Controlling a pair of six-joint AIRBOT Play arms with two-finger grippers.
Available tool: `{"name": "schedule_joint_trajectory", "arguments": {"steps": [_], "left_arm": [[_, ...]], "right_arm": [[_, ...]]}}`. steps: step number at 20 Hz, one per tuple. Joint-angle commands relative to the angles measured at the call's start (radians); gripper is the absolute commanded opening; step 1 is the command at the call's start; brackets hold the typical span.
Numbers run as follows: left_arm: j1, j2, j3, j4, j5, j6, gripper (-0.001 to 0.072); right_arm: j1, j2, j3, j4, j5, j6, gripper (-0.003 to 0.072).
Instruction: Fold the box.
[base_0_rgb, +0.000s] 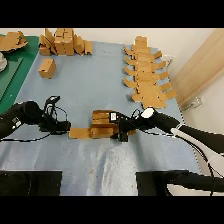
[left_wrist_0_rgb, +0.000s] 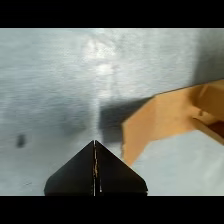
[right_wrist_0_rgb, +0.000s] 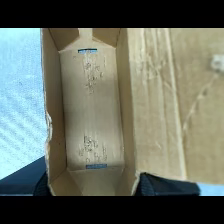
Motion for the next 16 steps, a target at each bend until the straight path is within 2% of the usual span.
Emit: {"name": "schedule_joint_trajectory", "arguments": {"steps": [1, 6, 12, 16], "left_arm": [[-0.001, -0.077, -0.003, -0.204, 0.012, 0.096, 0.0009], [-0.082, -0.119, -0.003, -0.211, 0.138, 0.126, 0.0010], [-0.132, -0.115, -0.001, -0.336, 0.138, 0.208, 0.0010], [-0.132, -0.070, 0.000, -0.345, 0.122, 0.206, 0.0010]], "right_arm": [[0.000, 0.000, 0.000, 0.001, 0.000, 0.000, 0.0581], [0.000, 0.000, 0.000, 0.001, 0.000, 0.000, 0.0581], [0.000, 0.000, 0.000, 0.001, 0.000, 0.000, 0.0581], [0.000, 0.000, 0.000, 0.001, 0.000, 0.000, 0.0581]]}}
